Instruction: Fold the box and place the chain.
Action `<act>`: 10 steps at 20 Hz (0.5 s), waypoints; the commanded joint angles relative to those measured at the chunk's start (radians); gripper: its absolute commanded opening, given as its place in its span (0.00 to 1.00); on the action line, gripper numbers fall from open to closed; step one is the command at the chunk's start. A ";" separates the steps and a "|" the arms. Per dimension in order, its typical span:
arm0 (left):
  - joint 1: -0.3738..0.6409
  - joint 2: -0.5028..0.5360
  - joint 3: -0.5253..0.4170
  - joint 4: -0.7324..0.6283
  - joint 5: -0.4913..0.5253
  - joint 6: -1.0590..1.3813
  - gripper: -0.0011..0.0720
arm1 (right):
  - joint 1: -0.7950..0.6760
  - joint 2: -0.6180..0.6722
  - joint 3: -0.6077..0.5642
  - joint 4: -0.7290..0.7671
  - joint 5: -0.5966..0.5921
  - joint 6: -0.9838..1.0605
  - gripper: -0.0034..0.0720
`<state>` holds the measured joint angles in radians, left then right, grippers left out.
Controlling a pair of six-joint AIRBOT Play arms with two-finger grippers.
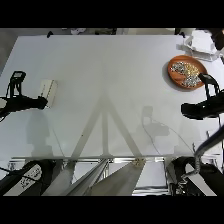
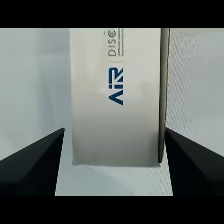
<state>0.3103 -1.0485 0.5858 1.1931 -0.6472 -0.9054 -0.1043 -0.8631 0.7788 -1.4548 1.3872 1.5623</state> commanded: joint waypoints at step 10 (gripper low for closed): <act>-0.001 0.290 0.000 0.018 -0.047 -0.001 0.97 | -0.001 -0.001 0.000 0.001 -0.016 0.000 0.07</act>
